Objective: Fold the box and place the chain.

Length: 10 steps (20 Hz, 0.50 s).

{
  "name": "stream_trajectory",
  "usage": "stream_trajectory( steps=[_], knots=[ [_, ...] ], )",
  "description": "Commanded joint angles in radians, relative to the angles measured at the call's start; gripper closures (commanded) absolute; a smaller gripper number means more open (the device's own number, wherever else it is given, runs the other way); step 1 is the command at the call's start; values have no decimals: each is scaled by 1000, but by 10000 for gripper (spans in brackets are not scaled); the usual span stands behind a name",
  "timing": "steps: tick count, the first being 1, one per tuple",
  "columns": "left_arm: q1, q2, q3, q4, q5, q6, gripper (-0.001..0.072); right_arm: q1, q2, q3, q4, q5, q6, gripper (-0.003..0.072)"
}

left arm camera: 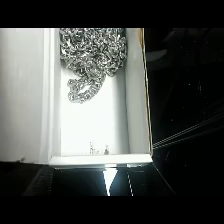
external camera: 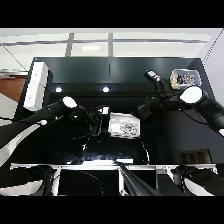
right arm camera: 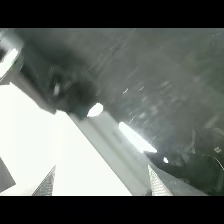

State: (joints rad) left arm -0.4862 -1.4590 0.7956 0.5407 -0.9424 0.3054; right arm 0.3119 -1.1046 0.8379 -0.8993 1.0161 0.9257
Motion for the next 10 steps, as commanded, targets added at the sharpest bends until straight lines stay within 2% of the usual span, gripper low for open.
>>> stream_trajectory(
  steps=[1, 5, 8, 10],
  knots=[
    [0, -1, 0, 0, 0, 0, 209, 29, -1, 1, -75, 101, -43, -26],
    [0, -1, 0, 0, 0, 0, 209, 29, 38, 2, -107, 133, -280, -25],
    [0, -1, 0, 0, 0, 0, 209, 30, 84, -1, -108, 215, -280, -24],
    [0, -1, 0, 0, 0, 0, 209, 34, 86, -26, -103, 204, -280, -24]
  ],
)
